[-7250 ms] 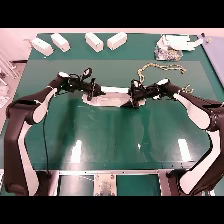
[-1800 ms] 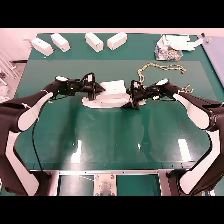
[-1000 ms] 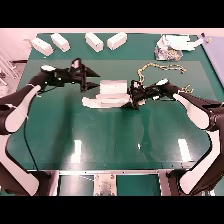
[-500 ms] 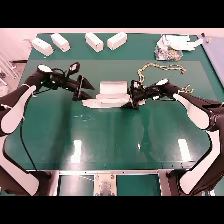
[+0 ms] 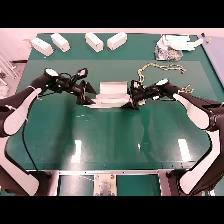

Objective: Fold the box and place the chain.

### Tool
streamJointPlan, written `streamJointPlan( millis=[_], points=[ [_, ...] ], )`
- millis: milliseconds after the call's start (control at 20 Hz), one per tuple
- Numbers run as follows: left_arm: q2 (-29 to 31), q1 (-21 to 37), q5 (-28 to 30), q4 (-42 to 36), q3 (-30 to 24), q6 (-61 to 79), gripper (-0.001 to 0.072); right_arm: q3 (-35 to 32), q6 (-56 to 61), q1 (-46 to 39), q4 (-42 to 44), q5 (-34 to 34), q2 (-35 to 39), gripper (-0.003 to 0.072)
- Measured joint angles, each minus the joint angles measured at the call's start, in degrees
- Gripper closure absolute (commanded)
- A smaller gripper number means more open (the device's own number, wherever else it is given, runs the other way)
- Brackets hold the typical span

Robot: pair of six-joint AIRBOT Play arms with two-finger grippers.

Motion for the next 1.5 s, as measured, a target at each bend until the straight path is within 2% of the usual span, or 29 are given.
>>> streamJointPlan(
  millis=[450,700,750,850,900,1000,1050,1350,1400,1500],
  points=[
    [0.0,-0.9,5.8,2.9,0.0,-9.2,0.0027,0.0,0.0,0.0,0.0,0.0,0.0,0.0101],
    [0.0,-3.0,6.9,4.2,-0.5,-10.4,0.0030,0.0,0.0,0.0,0.0,0.0,0.0,0.0101],
    [0.0,-3.4,7.3,4.6,-0.8,-10.4,0.0055,0.0,0.0,0.0,0.0,0.0,0.0,0.0100],
    [0.0,-3.9,8.3,5.3,-1.1,-10.6,0.0062,0.0,0.0,0.0,0.0,0.0,0.0,0.0101],
    [0.0,-4.0,8.8,5.5,-1.2,-10.6,0.0147,0.0,0.0,0.0,0.0,0.0,0.0,0.0101],
    [0.0,-4.1,9.3,5.9,-1.4,-10.6,0.0195,0.0,0.0,0.0,0.0,0.0,0.0,0.0101],
    [0.0,-4.2,9.4,5.9,-1.4,-10.7,0.0289,0.0,0.0,0.0,0.0,0.0,0.0,0.0101],
    [0.0,-4.9,10.1,5.6,-1.5,-9.9,0.0293,0.0,0.0,0.0,0.0,0.0,0.0,0.0101],
    [0.0,-5.3,10.2,5.4,-1.5,-9.7,0.0354,0.0,0.0,0.0,0.0,0.0,0.0,0.0101],
    [0.0,-6.1,10.5,5.3,-1.5,-9.1,0.0358,0.0,0.0,0.0,0.0,0.0,0.0,0.0101]
  ],
)
